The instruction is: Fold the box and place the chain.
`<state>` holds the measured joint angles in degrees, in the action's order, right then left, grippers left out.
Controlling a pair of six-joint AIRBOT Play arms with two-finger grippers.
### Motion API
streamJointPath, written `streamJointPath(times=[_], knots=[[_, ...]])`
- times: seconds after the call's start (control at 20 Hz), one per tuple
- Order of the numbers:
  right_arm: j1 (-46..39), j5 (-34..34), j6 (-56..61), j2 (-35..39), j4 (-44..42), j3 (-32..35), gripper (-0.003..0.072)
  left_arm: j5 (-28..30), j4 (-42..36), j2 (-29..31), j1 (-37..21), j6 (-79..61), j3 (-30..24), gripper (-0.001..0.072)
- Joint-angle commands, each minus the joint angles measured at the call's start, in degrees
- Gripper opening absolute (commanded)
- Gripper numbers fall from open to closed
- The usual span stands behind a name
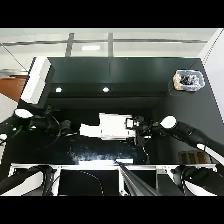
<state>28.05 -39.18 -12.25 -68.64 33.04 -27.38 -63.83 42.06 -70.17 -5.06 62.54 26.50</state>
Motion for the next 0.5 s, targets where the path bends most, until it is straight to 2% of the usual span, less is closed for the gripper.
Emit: streamJointPath(times=[0.0, 0.15, 0.35, 0.4, 0.45], knots=[[-0.02, 0.0, 0.02, -0.02, -0.02, 0.02, 0.0538, 5.05, -5.53, -4.9, 6.73, -1.73, -0.17, 0.003], [-0.02, 0.0, 0.0, -0.02, 0.0, 0.02, 0.0538, 5.97, -8.72, -4.98, 8.44, -3.65, -0.17, 0.0031], [-0.02, 0.02, 0.0, -0.02, -0.02, 0.02, 0.0538, 1.64, -14.47, -5.11, 9.4, -10.1, -0.09, 0.0034], [-0.02, 0.0, 0.0, -0.02, -0.02, 0.02, 0.0538, 0.63, -14.45, -5.09, 9.4, -10.1, -0.07, 0.0066], [-0.02, -0.02, 0.02, -0.02, -0.02, 0.02, 0.0538, -0.33, -14.4, -5.07, 9.4, -10.32, 0.02, 0.02]])
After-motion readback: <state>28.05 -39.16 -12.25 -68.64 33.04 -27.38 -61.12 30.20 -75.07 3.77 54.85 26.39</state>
